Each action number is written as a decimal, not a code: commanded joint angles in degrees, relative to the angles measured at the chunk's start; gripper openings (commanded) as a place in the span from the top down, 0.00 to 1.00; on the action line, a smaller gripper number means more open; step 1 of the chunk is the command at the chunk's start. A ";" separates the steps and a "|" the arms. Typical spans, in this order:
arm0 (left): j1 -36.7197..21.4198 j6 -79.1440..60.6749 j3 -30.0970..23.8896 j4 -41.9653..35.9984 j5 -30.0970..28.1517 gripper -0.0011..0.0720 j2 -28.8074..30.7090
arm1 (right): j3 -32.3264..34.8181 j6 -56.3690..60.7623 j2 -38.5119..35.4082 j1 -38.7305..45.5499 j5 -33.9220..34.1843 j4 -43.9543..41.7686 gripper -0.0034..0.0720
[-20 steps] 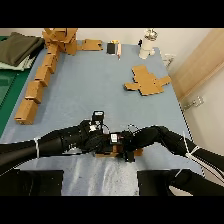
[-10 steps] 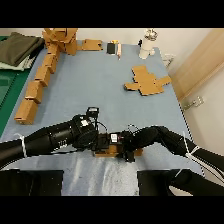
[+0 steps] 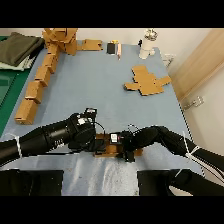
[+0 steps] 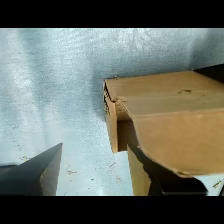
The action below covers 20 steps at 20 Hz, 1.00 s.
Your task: Fold the box.
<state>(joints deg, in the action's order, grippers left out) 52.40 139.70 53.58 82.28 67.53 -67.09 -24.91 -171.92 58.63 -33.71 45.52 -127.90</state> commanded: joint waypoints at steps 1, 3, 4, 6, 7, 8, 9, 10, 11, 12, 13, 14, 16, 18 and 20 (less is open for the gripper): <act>-0.02 -0.39 0.07 -0.28 0.39 0.18 0.70 | -0.02 0.02 -0.02 0.02 0.00 0.00 0.27; -0.07 -0.39 0.04 -0.26 0.42 0.18 0.98 | -0.02 0.02 -0.02 0.02 0.00 0.00 0.27; -0.37 -0.39 0.04 -0.48 0.42 0.18 1.16 | -0.02 0.02 -0.02 0.02 0.00 0.00 0.27; -1.18 -0.44 0.07 -1.27 0.39 0.18 1.77 | -0.02 0.02 -0.02 0.02 0.00 0.00 0.27; -1.64 -0.44 0.07 -1.57 0.42 0.26 2.23 | -0.02 0.02 -0.02 0.02 0.00 0.00 0.27; -1.95 -0.46 0.15 -1.66 0.57 0.52 2.78 | -0.02 0.02 -0.02 0.02 0.00 0.00 0.27; -2.25 -1.14 0.24 -1.79 0.68 0.72 3.43 | -0.02 0.02 -0.02 0.02 0.00 0.00 0.27; -2.56 -4.02 0.26 -1.75 0.61 0.97 4.28 | -0.02 0.02 -0.02 0.02 0.00 0.00 0.27; -2.91 -7.30 0.24 -1.49 0.85 0.97 5.20 | -0.02 0.02 -0.02 0.02 0.00 0.00 0.27; -3.78 -10.03 0.20 -1.29 1.27 0.97 6.08 | -0.02 0.02 -0.02 0.02 0.00 0.00 0.27; -5.60 -13.51 -0.15 -1.44 1.20 0.97 7.32 | -0.02 0.02 -0.02 0.02 0.00 0.00 0.27; -7.96 -17.57 -0.96 -1.77 0.81 0.97 8.72 | -0.02 0.02 -0.02 0.02 0.00 0.00 0.27; -15.76 -34.69 -4.39 -7.85 -1.31 0.97 11.67 | -0.02 0.02 -0.02 0.02 0.00 0.00 0.27; -26.56 -67.89 -8.81 -26.14 -1.88 0.97 12.52 | -0.02 0.02 -0.02 0.02 0.00 0.00 0.27; -35.41 -96.85 -12.68 -42.18 -1.49 0.97 11.26 | -0.02 0.02 -0.02 0.02 0.00 0.00 0.27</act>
<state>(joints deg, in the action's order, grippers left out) 29.85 89.23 46.28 64.16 66.54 -56.05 -24.91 -171.92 58.63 -33.71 45.54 -127.87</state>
